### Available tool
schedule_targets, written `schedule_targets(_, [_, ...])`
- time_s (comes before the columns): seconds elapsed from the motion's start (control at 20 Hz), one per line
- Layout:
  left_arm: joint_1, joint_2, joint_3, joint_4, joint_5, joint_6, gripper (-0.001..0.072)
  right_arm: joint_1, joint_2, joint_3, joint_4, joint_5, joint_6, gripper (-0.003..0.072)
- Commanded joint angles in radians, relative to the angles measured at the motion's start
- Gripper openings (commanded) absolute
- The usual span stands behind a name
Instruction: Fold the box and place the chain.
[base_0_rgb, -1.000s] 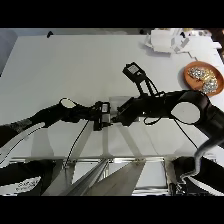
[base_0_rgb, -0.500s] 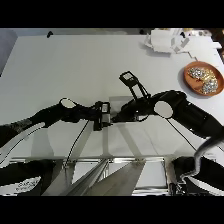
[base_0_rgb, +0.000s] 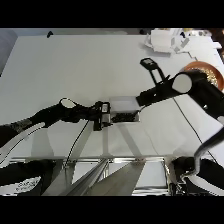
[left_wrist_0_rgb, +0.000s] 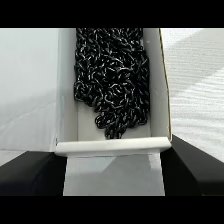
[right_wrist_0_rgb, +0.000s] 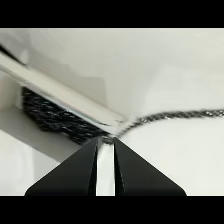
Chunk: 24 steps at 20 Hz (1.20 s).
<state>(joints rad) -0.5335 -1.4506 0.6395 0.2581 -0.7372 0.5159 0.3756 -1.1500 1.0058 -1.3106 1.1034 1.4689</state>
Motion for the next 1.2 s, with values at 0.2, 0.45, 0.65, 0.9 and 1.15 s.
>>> schedule_targets(0.2, [0.0, 0.001, 0.0, 0.0, 0.0, 0.0, 0.0113, -0.253, -0.092, -0.014, -0.045, -0.05, -0.037, 0.0202])
schedule_targets(0.45, [0.0, 0.001, 0.0, 0.0, 0.0, 0.0, 0.0113, -0.233, -0.262, -0.016, -0.045, -0.095, -0.026, 0.0401])
schedule_targets(0.65, [0.0, 0.001, 0.0, 0.0, 0.0, 0.0, 0.0113, -0.205, -0.33, -0.016, -0.044, -0.121, -0.026, 0.0398])
schedule_targets(0.9, [0.0, 0.001, 0.0, 0.0, 0.0, 0.0, 0.0113, -0.185, -0.358, -0.016, -0.044, -0.129, -0.025, 0.0318])
schedule_targets(1.15, [0.0, 0.001, 0.0, 0.0, 0.0, 0.0, 0.0113, -0.163, -0.366, -0.016, -0.044, -0.124, -0.026, 0.0116])
